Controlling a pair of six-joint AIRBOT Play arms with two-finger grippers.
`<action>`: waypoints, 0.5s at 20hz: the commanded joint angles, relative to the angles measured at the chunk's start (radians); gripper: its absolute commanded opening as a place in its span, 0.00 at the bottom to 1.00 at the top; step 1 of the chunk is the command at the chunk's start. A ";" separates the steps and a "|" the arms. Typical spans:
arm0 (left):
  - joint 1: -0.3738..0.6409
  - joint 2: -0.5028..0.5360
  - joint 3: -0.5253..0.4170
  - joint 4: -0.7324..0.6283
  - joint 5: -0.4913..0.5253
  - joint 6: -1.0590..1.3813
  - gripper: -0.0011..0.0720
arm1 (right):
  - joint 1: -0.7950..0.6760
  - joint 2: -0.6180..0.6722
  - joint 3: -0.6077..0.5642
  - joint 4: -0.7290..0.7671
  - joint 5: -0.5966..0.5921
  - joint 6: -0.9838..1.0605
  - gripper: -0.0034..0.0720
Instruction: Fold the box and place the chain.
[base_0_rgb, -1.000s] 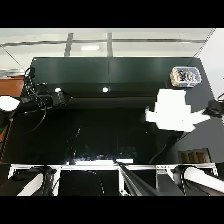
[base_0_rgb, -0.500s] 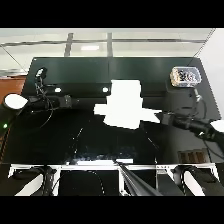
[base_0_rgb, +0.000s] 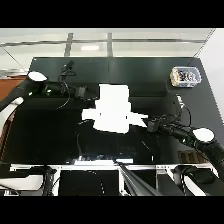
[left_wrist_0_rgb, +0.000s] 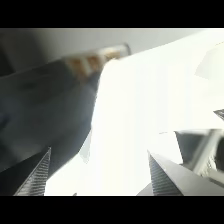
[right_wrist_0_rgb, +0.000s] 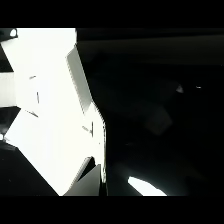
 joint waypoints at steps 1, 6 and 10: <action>-0.040 -0.160 0.141 -0.055 -0.164 0.117 0.94 | 0.027 0.001 -0.003 0.006 -0.023 0.011 0.06; -0.086 -0.313 0.294 -0.043 -0.428 0.160 0.88 | 0.027 0.001 -0.003 0.005 -0.023 0.015 0.06; -0.090 -0.340 0.340 0.092 -0.438 0.161 0.68 | 0.027 0.001 -0.003 0.006 -0.023 0.026 0.06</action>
